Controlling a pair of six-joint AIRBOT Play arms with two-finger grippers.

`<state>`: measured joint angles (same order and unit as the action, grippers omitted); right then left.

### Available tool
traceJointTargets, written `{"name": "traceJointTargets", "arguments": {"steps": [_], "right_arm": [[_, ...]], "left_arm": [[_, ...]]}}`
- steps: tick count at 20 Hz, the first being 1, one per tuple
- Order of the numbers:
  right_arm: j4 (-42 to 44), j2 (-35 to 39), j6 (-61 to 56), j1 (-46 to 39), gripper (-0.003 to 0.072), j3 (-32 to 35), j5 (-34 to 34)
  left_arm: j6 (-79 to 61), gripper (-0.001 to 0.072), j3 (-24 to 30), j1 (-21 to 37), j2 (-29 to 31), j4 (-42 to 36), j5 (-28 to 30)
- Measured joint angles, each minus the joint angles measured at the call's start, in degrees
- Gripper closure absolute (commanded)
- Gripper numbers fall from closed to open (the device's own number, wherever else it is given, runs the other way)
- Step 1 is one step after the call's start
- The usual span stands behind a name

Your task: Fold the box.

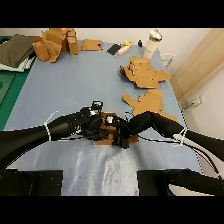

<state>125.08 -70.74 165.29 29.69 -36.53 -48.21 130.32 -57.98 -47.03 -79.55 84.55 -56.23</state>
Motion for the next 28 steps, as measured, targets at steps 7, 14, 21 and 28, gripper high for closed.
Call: {"name": "traceJointTargets", "arguments": {"steps": [7, 14, 21, 28], "right_arm": [[0.0, 0.0, 0.2, 0.0, 0.0183, 0.0, 0.1], [0.0, 0.0, 0.2, 0.0, 0.0183, 0.0, 0.1], [0.0, 0.0, 0.2, 0.0, 0.0183, 0.0, 0.1], [0.0, 0.0, 0.2, 0.0, 0.0183, 0.0, 0.1]], "left_arm": [[-0.2, 0.016, -0.1, 0.1, 0.2, -2.4, 3.0], [-0.3, 0.016, -0.2, 2.1, 3.6, -1.6, 0.2], [-2.5, 0.016, -0.2, 3.1, 6.0, -2.9, -4.9], [-5.2, 0.0497, -0.2, 4.4, 10.2, -5.3, -9.3]]}}
